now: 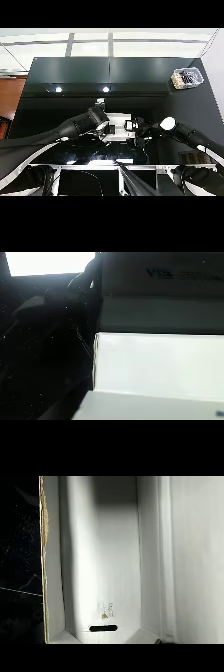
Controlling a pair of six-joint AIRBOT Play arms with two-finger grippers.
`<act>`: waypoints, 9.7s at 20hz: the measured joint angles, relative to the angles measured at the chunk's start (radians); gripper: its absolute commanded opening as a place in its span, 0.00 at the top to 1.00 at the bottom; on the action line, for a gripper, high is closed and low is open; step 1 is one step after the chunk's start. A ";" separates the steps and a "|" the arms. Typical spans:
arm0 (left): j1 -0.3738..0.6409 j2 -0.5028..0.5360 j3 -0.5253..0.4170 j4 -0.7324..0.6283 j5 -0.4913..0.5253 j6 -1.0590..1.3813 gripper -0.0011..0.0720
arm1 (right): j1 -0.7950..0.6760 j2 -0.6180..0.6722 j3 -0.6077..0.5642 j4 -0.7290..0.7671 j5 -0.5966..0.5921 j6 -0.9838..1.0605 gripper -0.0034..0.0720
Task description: Fold the box and place the chain.
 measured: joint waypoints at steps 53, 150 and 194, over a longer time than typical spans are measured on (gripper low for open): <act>0.000 0.000 0.001 -0.002 -0.028 0.003 0.95 | -0.121 0.206 0.010 -0.069 0.096 0.380 0.94; 0.000 0.000 0.001 0.002 -0.034 0.003 0.95 | 0.297 -0.201 0.454 -0.878 0.356 2.541 0.93; 0.000 0.000 0.001 -0.002 -0.035 0.003 0.95 | -0.464 0.140 0.509 -1.484 0.191 2.321 0.59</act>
